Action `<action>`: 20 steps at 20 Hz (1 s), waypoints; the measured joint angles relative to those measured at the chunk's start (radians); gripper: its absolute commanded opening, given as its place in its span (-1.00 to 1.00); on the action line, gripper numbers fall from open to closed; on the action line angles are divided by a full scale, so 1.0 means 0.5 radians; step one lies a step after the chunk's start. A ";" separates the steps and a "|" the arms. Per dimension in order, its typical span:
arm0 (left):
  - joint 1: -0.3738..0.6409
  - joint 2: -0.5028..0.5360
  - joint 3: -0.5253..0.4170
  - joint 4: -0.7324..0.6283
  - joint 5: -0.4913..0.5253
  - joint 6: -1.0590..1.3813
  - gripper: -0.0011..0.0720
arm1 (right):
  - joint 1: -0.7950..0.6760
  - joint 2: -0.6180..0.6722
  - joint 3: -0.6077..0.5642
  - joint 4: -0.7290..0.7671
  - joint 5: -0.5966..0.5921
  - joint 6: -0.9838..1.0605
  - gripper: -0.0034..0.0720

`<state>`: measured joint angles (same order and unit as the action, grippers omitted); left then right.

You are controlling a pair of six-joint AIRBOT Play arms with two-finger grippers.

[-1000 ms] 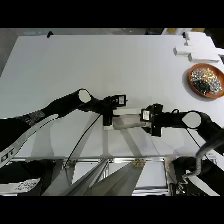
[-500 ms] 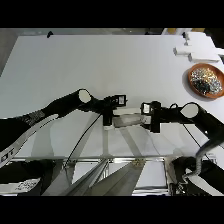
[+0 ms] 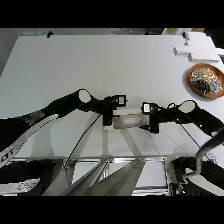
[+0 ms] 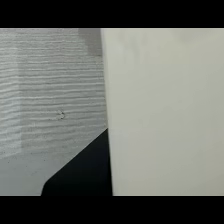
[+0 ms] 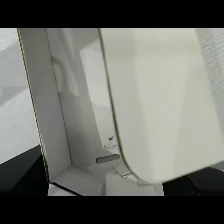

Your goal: Fold the box and place the chain.

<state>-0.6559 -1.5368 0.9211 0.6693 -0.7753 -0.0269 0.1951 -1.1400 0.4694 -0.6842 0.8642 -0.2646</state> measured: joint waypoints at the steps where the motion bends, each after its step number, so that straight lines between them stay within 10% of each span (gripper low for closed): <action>1: 0.000 0.000 0.001 0.001 0.000 0.001 -0.94 | 0.000 -0.018 0.000 0.005 0.012 -0.013 0.83; 20: 0.001 0.000 0.001 0.002 -0.001 0.002 -0.94 | 0.045 -0.160 0.002 0.015 0.022 -0.103 0.44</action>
<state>-0.6556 -1.5368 0.9215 0.6701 -0.7757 -0.0261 0.2176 -1.2201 0.4702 -0.6765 0.8753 -0.3161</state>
